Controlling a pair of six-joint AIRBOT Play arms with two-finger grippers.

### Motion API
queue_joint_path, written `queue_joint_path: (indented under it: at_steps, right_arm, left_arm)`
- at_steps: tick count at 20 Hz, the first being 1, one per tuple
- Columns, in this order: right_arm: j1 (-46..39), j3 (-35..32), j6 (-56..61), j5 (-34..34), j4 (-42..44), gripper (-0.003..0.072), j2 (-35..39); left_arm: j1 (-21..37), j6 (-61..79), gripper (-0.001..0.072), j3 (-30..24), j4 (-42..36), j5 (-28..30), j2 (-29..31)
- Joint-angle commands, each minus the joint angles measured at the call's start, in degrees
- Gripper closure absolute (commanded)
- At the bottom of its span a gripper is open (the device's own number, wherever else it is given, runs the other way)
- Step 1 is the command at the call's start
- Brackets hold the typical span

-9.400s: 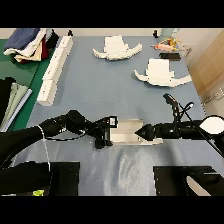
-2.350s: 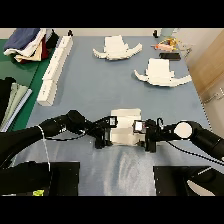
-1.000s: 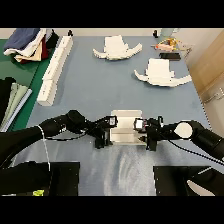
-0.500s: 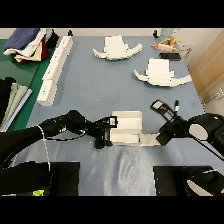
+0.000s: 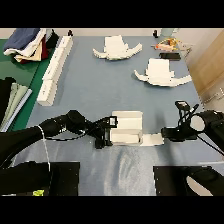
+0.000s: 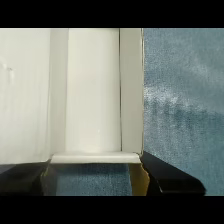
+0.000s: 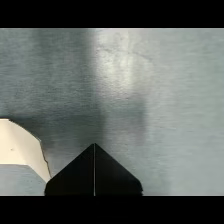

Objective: Fold the box.

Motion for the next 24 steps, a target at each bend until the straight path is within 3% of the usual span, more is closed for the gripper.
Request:
queue_joint_path:
  at_steps: [1,5,10,13,18,19,20,24]
  right_arm:
    - [-1.5,-0.7,-7.7,-5.7,14.5,0.0687,-5.9]
    - [-1.5,1.1,-16.8,-4.2,27.6,0.0686,-5.5]
    - [-1.5,5.4,-17.0,-4.2,27.2,0.0678,-1.5]
    - [-1.4,5.6,-17.1,-3.6,27.2,0.0513,-1.9]
    - [-1.2,4.7,-17.4,-3.1,27.5,0.051,-4.2]
    - [-1.2,4.7,-17.6,-3.1,27.8,0.0464,-4.1]
    - [-1.2,4.7,-17.6,-3.1,28.3,0.0356,-4.2]
    - [-1.2,4.7,-18.5,-3.8,31.1,0.0333,-4.2]
  left_arm:
    - [0.0,0.0,0.0189,0.0,0.0,0.0,0.0]
    - [0.0,0.0,0.0189,0.0,0.0,0.0,0.0]
    - [0.0,0.0,0.019,0.0,0.0,0.0,0.0]
    - [0.0,0.0,0.0189,0.0,0.0,0.0,0.0]
    - [0.0,0.0,0.0189,0.0,0.0,0.0,0.0]
    - [0.0,0.0,0.0189,0.0,0.0,0.0,0.0]
    - [0.0,0.0,0.0189,0.0,0.0,0.0,0.0]
    - [0.0,0.0,0.0189,0.0,0.0,0.0,0.0]
